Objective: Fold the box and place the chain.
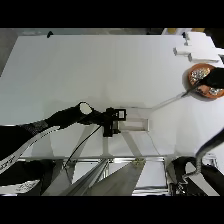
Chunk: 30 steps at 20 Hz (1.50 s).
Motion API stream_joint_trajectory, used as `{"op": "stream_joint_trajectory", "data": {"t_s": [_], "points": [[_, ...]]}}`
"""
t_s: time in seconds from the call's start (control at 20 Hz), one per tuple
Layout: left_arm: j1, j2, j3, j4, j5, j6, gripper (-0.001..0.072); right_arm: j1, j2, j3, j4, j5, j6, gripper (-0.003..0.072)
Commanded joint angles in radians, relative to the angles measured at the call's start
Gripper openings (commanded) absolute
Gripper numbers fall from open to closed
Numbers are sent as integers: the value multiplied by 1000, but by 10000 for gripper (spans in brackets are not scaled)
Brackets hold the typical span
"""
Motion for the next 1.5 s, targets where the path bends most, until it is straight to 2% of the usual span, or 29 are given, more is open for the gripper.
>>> {"op": "stream_joint_trajectory", "data": {"t_s": [0.0,0.25,0.55,0.75,1.0,1.05,1.1,1.25,1.45], "points": [[0,0,0,0,0,0,210,127,135,-106,7,16,11,16],[0,0,0,0,0,0,210,247,277,-387,23,-108,36,16],[0,0,0,0,0,0,210,452,283,-604,71,-301,34,17],[0,0,0,0,0,0,210,555,283,-652,60,-390,34,17],[-1,0,0,0,0,0,210,562,278,-656,71,-502,37,21],[0,0,0,0,0,0,210,562,269,-660,71,-513,37,63],[0,0,0,0,0,0,210,562,256,-672,74,-531,37,84],[0,0,0,0,0,0,210,601,192,-721,120,-597,24,84],[-1,0,0,0,0,0,210,708,111,-726,46,-665,39,85]]}}
